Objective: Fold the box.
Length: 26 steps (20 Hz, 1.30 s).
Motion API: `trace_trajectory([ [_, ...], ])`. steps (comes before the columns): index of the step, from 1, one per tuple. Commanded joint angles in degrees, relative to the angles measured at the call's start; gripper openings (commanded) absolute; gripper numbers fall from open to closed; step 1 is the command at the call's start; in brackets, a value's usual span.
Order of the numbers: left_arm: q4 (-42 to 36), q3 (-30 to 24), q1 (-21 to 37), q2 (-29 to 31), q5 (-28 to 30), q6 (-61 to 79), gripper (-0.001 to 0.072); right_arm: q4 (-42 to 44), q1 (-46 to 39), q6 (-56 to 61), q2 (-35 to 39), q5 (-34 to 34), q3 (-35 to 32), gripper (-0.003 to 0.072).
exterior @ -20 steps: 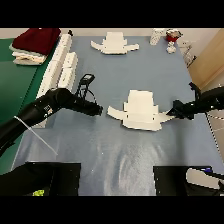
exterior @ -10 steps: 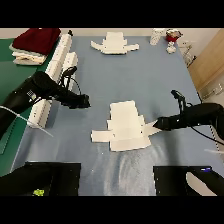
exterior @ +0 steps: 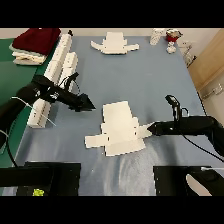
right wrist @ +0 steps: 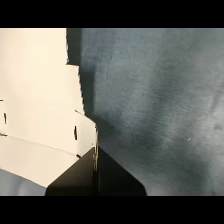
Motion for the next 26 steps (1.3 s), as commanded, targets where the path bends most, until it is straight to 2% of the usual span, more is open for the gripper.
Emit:
trace_trajectory([
  [1, -2.40, 0.02, -0.87, -4.22, -0.68, 4.13, 0.0324, 0.33, 0.94, 1.42, 1.33, 1.60, -0.42, 0.0003],
  [5, -4.17, 0.59, -5.22, -9.97, 3.74, 6.78, 0.0324, 0.33, 0.94, 1.53, 1.29, 1.46, -0.66, 0.0003],
  [8, -10.25, 3.06, -7.63, -14.16, 3.72, 12.26, 0.0324, 0.11, 0.94, 1.84, 1.29, 1.09, -0.66, 0.0003],
  [12, -10.56, 6.58, -9.92, -18.38, 3.48, 13.14, 0.0324, 0.11, 0.94, 3.02, 1.29, 1.11, -0.66, 0.0004],
  [14, -10.60, 7.23, -10.19, -18.91, 2.47, 14.93, 0.0320, 0.11, 0.94, 3.10, 1.29, 1.07, -0.66, 0.0004],
  [15, -10.58, 7.54, -10.19, -18.93, 1.25, 16.50, 0.0240, 0.09, 0.94, 3.10, 1.29, 1.05, -0.66, 0.0004],
  [16, -10.54, 7.93, -10.19, -18.93, -0.48, 19.04, 0.0215, 0.09, 0.94, 3.10, 1.29, 1.03, -0.66, 0.0004],
  [19, -10.47, 9.29, -10.58, -18.93, -5.92, 24.59, 0.0215, 0.04, 0.94, 3.10, 1.29, 1.01, -0.66, 0.0004],
  [26, -10.10, 10.16, -11.50, -18.95, -7.61, 28.26, 0.0214, -0.11, 0.94, 3.08, 1.29, 0.74, -0.66, 0.0004],
])
